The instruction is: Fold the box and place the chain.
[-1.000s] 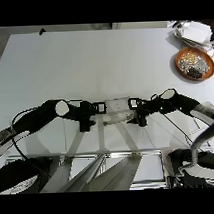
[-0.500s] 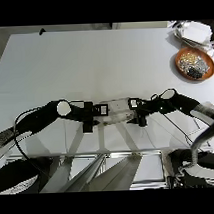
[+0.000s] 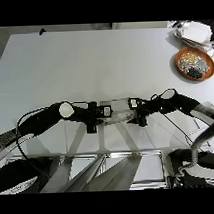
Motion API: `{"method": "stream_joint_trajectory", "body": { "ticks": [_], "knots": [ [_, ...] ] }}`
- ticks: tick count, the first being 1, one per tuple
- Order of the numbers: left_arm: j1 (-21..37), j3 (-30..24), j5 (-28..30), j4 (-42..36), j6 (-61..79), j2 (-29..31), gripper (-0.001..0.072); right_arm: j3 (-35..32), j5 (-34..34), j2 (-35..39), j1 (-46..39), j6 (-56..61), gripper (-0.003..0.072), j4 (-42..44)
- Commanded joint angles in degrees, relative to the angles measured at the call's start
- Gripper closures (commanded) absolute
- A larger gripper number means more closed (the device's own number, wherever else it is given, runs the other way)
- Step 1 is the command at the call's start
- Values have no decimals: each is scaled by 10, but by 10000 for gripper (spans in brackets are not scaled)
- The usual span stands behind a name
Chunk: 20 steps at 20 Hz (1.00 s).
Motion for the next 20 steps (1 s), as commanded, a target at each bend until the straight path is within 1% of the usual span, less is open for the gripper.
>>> {"method": "stream_joint_trajectory", "body": {
  "ticks": [1, 3, 5, 7, 8, 9, 10, 13, 14, 15, 16, 17, 18, 20],
  "knots": [
    [-3, 0, 14, -9, -2, 0, 577, 0, 0, 0, 0, 0, 276, 0],
    [-10, 0, 12, -19, -5, -4, 575, 0, 0, 0, 0, 0, 276, 0],
    [-23, 0, 10, -41, -4, -19, 573, 0, 0, 0, 0, 0, 276, 0],
    [-37, 0, 10, -50, -5, -37, 547, 0, 0, 0, 0, 0, 276, 0],
    [-41, 0, 12, -52, -4, -41, 523, 0, 0, 0, 0, 0, 276, 0],
    [-42, 0, 17, -54, -4, -41, 410, 0, 0, 0, 0, 0, 276, 0],
    [-42, 0, 23, -56, -5, -41, 362, 0, 0, 0, 0, 0, 276, 0],
    [-41, 0, 23, -56, -5, -41, 362, 0, 0, 0, 0, 0, 276, 0],
    [-41, 0, 23, -56, -5, -41, 374, 0, 0, 0, 0, 0, 276, 0],
    [-41, 0, 21, -54, -14, -39, 478, 0, 0, 0, 0, 0, 276, 0],
    [-40, 0, 14, -42, -33, -32, 603, 0, 0, 0, 0, 0, 276, 0],
    [-36, 0, 3, -24, -58, -22, 666, 0, 0, 0, 0, 0, 276, 0],
    [-28, 0, -14, 0, -103, -6, 704, 0, 0, 0, 0, 0, 276, 0],
    [-1, 0, -47, 67, -249, 33, 704, 0, 0, 0, 0, 0, 276, 0]
  ]
}}
